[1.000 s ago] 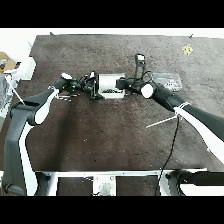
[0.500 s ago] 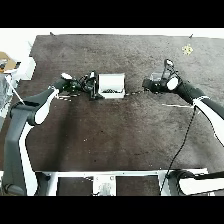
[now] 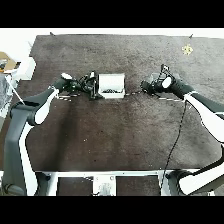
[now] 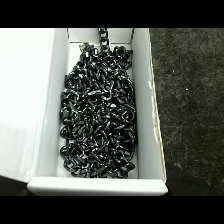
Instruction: Fold the box and place the chain.
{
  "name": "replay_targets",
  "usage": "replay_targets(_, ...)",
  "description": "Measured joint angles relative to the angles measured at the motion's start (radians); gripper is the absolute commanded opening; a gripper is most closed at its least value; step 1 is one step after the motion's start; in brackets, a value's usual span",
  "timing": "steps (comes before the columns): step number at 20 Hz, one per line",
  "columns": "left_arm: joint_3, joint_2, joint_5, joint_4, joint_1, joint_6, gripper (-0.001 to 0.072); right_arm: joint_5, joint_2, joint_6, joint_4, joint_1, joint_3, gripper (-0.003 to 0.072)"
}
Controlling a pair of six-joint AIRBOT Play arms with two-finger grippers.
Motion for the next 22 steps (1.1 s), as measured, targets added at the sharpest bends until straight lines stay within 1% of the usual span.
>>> replay_targets(2, 0.000, 0.000, 0.000, 0.000, 0.000, 0.000, 0.0276, 0.019, -0.018, 0.017, -0.027, 0.004, 0.024, 0.0004)
replay_targets(5, 0.000, 0.000, 0.000, 0.000, 0.000, 0.000, 0.0276, 0.024, -0.029, 0.030, -0.069, 0.021, 0.042, 0.0003)
replay_targets(7, 0.000, 0.000, 0.000, 0.000, 0.000, 0.000, 0.0276, 0.043, -0.011, 0.037, -0.093, 0.041, 0.045, 0.0003)
replay_targets(11, 0.000, 0.000, 0.000, 0.000, 0.000, 0.000, 0.0276, 0.025, 0.080, 0.026, -0.127, 0.088, 0.050, 0.0003)
replay_targets(15, 0.000, 0.000, 0.000, 0.000, 0.000, 0.000, 0.0276, 0.017, 0.198, 0.015, -0.157, 0.154, 0.052, 0.0003)
replay_targets(19, 0.000, 0.000, 0.000, 0.000, 0.000, 0.000, 0.0276, -0.027, 0.296, 0.010, -0.181, 0.233, 0.053, 0.0003)
replay_targets(22, 0.000, 0.000, 0.000, 0.000, 0.000, 0.000, 0.0275, -0.073, 0.344, 0.011, -0.196, 0.287, 0.053, 0.0003)
